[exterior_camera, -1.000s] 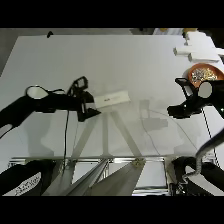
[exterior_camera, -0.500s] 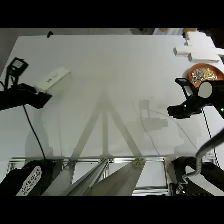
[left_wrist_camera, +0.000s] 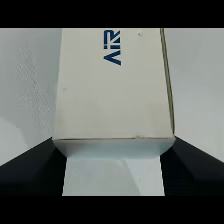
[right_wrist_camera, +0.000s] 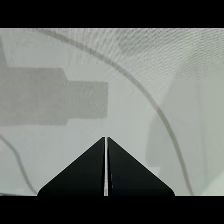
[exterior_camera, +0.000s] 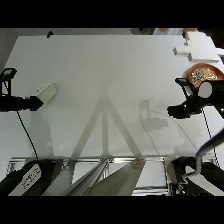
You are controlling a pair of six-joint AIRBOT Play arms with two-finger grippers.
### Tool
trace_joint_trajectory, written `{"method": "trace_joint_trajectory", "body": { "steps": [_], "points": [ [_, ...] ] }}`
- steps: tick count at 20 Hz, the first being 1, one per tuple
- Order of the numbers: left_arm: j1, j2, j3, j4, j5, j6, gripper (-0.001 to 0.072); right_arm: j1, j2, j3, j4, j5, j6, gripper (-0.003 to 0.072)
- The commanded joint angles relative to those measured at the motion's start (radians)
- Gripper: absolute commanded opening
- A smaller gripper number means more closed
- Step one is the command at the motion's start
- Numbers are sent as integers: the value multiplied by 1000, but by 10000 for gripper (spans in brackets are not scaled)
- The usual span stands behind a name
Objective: Fold the box and place the chain.
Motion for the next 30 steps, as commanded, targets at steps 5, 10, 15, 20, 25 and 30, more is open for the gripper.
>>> {"method": "trace_joint_trajectory", "body": {
  "steps": [5,10,15,20,25,30],
  "points": [
    [6,-52,0,64,-72,-127,697,0,1,0,0,0,0,20],
    [-8,-35,0,82,-100,-129,696,0,1,0,0,0,0,20],
    [-106,105,0,82,-112,-129,695,0,1,0,0,0,0,20],
    [-195,305,0,80,-211,-129,693,0,1,0,0,0,0,20],
    [-207,424,0,79,-317,-188,693,0,1,0,0,0,0,20],
    [-208,436,0,79,-364,-212,693,0,1,0,0,0,0,20]
  ]
}}
